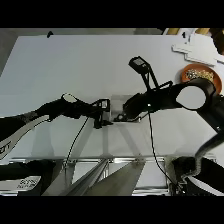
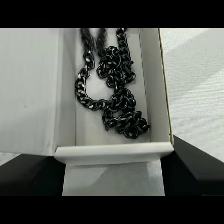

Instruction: Fold the box and place the chain.

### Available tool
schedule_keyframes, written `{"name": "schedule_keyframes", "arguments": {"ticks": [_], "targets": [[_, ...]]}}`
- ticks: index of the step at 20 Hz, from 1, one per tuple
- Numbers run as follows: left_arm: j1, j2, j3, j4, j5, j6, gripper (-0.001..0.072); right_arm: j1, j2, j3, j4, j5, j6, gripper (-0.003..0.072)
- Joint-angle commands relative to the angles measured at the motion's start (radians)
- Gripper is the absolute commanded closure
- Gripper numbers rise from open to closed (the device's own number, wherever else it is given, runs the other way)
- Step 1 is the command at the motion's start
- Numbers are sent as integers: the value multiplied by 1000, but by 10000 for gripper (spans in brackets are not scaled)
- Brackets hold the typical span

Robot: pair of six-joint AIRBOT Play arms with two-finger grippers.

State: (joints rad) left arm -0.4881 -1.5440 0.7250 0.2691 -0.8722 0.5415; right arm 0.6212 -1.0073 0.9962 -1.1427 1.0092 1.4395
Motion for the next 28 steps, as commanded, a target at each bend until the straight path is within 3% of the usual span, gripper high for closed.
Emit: {"name": "schedule_keyframes", "arguments": {"ticks": [1,6,9,11,13,16,17,18,22,23,28], "targets": [[0,0,0,0,0,0,628,69,-8,1,-4,-87,31,666],[0,0,0,0,0,0,628,69,-109,-27,-49,-98,76,661],[0,0,0,0,0,0,628,69,-135,-35,-85,-94,71,488],[0,0,0,0,0,0,628,49,-129,-10,-87,-59,34,472],[0,0,0,0,1,0,628,-7,-128,60,-87,9,-12,362],[0,0,0,0,1,0,628,-134,-128,156,-113,47,-39,367],[0,0,0,0,0,0,628,-179,-129,158,-129,25,-38,412],[0,0,0,0,0,0,628,-228,-138,158,-158,9,-33,516],[0,0,0,0,0,0,628,-376,-227,156,-239,11,5,556],[0,0,0,0,0,0,628,-397,-259,155,-252,15,5,665],[0,0,0,0,1,0,628,-415,-395,109,-349,28,50,662]]}}
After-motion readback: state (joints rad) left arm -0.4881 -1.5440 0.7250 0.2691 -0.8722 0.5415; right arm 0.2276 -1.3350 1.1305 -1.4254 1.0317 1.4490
